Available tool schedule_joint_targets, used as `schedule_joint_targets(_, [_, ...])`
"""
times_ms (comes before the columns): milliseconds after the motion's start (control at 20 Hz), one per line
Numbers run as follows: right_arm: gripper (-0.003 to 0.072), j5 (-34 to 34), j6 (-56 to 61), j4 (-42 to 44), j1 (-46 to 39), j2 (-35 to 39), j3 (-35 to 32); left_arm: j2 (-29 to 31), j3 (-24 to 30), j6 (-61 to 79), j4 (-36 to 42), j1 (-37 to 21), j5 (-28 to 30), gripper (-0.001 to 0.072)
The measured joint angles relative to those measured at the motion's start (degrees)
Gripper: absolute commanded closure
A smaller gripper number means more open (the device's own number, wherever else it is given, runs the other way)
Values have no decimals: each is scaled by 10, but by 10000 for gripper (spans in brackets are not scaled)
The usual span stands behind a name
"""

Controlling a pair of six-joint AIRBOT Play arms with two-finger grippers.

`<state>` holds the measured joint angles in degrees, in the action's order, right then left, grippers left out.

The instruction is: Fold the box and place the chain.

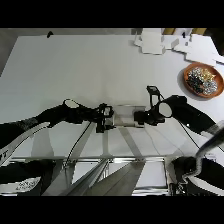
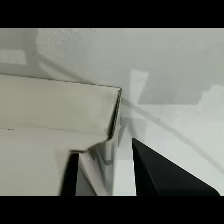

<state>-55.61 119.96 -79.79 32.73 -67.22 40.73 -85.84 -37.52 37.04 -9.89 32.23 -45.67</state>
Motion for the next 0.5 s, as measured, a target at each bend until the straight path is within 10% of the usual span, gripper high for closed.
schedule_joint_targets(500, [331, -1, 55, -39, 32, -21, 9, 0, 0, 0, 0, 0, 0, 574])
